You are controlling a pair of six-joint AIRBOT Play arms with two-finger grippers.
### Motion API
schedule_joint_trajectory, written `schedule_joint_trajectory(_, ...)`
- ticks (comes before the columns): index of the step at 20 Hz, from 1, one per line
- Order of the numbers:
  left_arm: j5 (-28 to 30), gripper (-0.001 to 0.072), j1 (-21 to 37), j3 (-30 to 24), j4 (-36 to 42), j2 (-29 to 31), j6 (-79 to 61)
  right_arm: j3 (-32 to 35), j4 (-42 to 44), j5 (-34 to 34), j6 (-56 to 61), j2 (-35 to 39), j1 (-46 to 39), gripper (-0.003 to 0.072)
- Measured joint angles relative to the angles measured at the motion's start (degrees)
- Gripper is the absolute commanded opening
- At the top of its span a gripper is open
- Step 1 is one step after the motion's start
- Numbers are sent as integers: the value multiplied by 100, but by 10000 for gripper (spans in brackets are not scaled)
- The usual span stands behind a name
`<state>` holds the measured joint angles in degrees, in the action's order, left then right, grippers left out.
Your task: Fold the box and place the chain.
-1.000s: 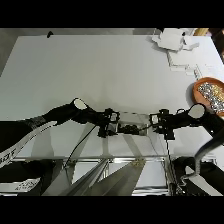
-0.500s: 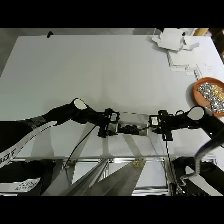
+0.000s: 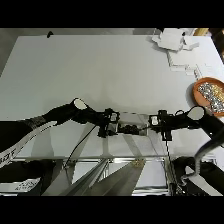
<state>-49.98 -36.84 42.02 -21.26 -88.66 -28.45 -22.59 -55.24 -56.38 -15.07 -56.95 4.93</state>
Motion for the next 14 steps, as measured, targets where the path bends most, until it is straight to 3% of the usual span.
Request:
schedule_joint_trajectory(4,2,272,0,2,0,0,0,0,9,-116,2,160,0,23)
schedule_joint_trajectory(5,2,272,0,0,0,0,0,0,9,-140,2,247,0,62)
schedule_joint_trajectory(7,2,272,0,0,0,0,-2,0,7,-155,4,428,0,251)
schedule_joint_trajectory(8,2,272,0,0,0,0,-2,0,7,-151,4,498,0,278)
schedule_joint_trajectory(14,0,272,0,2,0,0,-2,2,2,96,15,566,0,277)
